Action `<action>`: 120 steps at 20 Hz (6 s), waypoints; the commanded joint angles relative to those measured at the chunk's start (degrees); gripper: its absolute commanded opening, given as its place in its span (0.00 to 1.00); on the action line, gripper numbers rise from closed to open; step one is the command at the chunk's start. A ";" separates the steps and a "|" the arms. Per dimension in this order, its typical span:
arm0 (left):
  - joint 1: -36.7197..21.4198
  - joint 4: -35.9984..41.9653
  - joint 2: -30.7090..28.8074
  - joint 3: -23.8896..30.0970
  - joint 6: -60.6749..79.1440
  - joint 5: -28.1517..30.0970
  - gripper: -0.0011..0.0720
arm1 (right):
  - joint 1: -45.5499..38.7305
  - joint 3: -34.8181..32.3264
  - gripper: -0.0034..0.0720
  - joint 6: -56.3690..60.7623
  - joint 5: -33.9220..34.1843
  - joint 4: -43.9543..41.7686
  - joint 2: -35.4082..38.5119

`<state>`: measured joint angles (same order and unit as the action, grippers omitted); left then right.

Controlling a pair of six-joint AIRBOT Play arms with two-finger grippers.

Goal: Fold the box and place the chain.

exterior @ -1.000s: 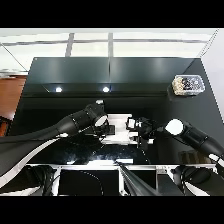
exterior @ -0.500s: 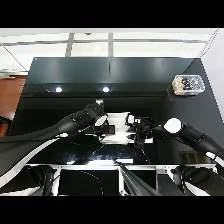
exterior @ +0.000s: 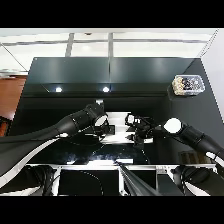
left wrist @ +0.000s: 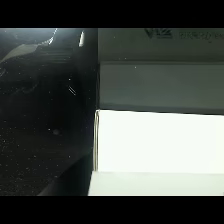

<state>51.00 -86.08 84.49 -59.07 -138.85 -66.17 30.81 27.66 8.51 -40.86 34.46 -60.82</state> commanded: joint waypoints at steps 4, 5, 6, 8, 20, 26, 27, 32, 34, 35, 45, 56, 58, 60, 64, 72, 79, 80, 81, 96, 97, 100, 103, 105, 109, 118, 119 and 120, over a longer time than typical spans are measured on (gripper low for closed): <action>-0.02 0.00 0.02 0.02 0.02 0.11 0.06 | 0.02 -0.02 0.51 0.00 -0.02 0.11 -0.04; -0.02 0.00 0.02 0.02 0.02 0.11 0.06 | 0.00 -0.02 0.32 0.02 -0.02 0.09 -0.04; -0.02 0.00 0.02 0.02 0.02 0.11 0.06 | 0.02 -0.02 0.33 0.04 -0.02 0.07 -0.04; -0.02 0.00 0.02 0.02 0.02 0.11 0.06 | 0.00 -0.02 0.53 0.02 0.15 0.07 -0.04; -0.02 0.00 0.02 0.02 0.02 0.13 0.06 | -33.55 4.42 0.11 61.37 -23.32 24.76 13.11; -0.02 0.02 0.02 0.02 0.02 0.09 0.06 | -52.50 -0.68 0.10 69.48 -29.57 17.75 5.01; -0.02 0.02 0.02 0.02 0.02 0.11 0.06 | -51.84 -0.83 0.10 69.22 -30.91 17.38 2.14; -0.02 0.02 0.02 0.02 0.02 0.11 0.06 | -43.10 -0.85 0.10 65.88 -34.60 14.36 -7.48; 0.00 0.02 0.02 0.02 0.02 0.09 0.06 | -38.86 -0.85 0.10 62.90 -33.99 10.88 -10.10; 0.00 0.04 0.02 0.02 0.02 0.09 0.06 | -36.98 -0.83 0.10 62.12 -33.16 8.72 -11.19; -0.02 0.02 0.02 0.02 0.02 0.09 0.06 | -31.10 0.15 0.25 45.81 -36.54 -10.29 -12.52; 0.00 0.02 0.02 0.02 0.02 0.07 0.06 | -22.18 2.10 0.80 48.35 -29.40 -10.38 -12.48; -0.02 0.00 0.02 0.02 0.02 0.04 0.06 | -18.03 4.74 0.78 50.97 -26.32 -10.08 -12.48; -0.02 0.00 0.02 0.02 0.02 0.09 0.06 | -14.16 7.67 0.74 57.99 -22.34 -5.57 -12.48; -0.02 0.00 0.02 0.02 0.02 0.09 0.06 | -6.47 12.70 0.74 74.29 -16.46 9.49 -12.48; -0.02 0.00 0.02 0.02 0.02 0.11 0.06 | 11.58 22.43 0.59 115.05 -16.55 45.51 -12.48; -0.02 0.00 0.02 0.02 0.02 0.09 0.06 | 16.52 22.95 0.51 127.08 -18.69 47.25 -12.61; -0.02 0.00 0.02 0.02 0.02 0.09 0.06 | 16.70 22.93 0.51 127.69 -18.34 47.28 -12.79; -0.02 0.02 0.02 0.02 0.02 0.09 0.06 | 16.70 22.93 0.51 128.04 -18.47 47.15 -13.18; -0.02 0.00 0.02 0.02 0.02 0.09 0.06 | 16.81 22.93 0.36 127.75 -17.79 45.55 -16.37; -0.02 0.00 0.02 0.02 0.02 0.09 0.06 | 16.81 22.93 0.36 127.75 -17.81 45.53 -16.50; -0.02 0.00 0.02 0.02 0.02 0.09 0.06 | 16.81 22.93 0.36 127.75 -17.84 45.53 -16.72; -0.02 0.00 0.02 0.02 0.02 0.09 0.06 | 16.83 22.93 0.20 127.71 -17.84 45.51 -16.74; -0.02 0.00 0.02 0.02 0.02 0.07 0.05 | 16.83 22.93 0.11 127.56 -17.79 45.53 -16.72; -0.02 0.00 0.02 0.02 0.02 0.09 0.06 | 16.83 22.95 0.21 127.56 -17.81 45.53 -16.72; -0.02 0.00 0.02 0.02 0.02 0.09 0.06 | 16.81 22.95 0.11 126.66 -17.62 45.97 -16.72; -0.02 0.00 0.02 0.02 0.02 0.09 0.06 | 16.81 22.95 0.11 126.70 -18.03 46.05 -16.70; -0.02 0.00 0.02 0.02 0.02 0.07 0.06 | 16.76 22.99 0.23 126.68 -18.43 46.23 -16.61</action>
<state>51.00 -86.08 84.49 -59.07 -138.80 -66.06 47.62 50.57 135.50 -58.74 80.23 -77.54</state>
